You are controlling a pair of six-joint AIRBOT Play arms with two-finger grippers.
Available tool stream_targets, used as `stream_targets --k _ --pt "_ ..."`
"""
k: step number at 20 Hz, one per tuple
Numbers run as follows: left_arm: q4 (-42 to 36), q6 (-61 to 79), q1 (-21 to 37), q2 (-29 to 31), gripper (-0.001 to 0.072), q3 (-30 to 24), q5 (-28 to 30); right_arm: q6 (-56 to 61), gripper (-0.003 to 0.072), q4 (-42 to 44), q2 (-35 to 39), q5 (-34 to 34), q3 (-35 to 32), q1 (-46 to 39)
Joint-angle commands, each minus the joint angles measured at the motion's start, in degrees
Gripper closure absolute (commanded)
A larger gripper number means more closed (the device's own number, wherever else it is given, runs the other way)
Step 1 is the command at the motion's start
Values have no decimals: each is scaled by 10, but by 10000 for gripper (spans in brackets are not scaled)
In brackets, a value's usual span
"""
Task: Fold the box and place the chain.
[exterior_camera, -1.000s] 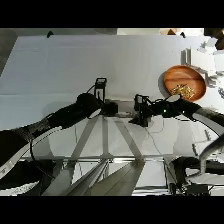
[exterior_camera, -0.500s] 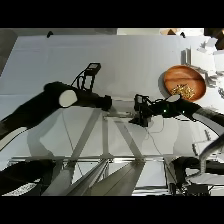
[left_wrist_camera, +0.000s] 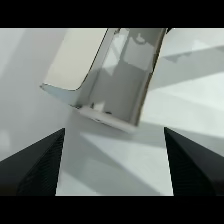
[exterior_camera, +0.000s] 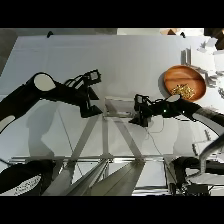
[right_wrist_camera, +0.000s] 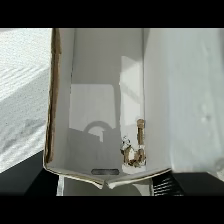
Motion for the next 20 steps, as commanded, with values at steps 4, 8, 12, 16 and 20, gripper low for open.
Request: stream_targets --k 4,8,12,16,20 --pt "-106 400 64 -126 9 -9 -33 0 168 0 0 0 0 0" --pt "-138 473 63 -191 8 -9 -33 0 168 0 0 0 0 0" --pt "-181 497 60 -212 8 -9 -34 0 168 0 0 0 0 0" --pt "-172 497 59 -215 8 -9 -72 0 168 0 0 0 0 0" --pt "-172 497 59 -215 8 -9 -80 0 168 0 0 0 0 0"
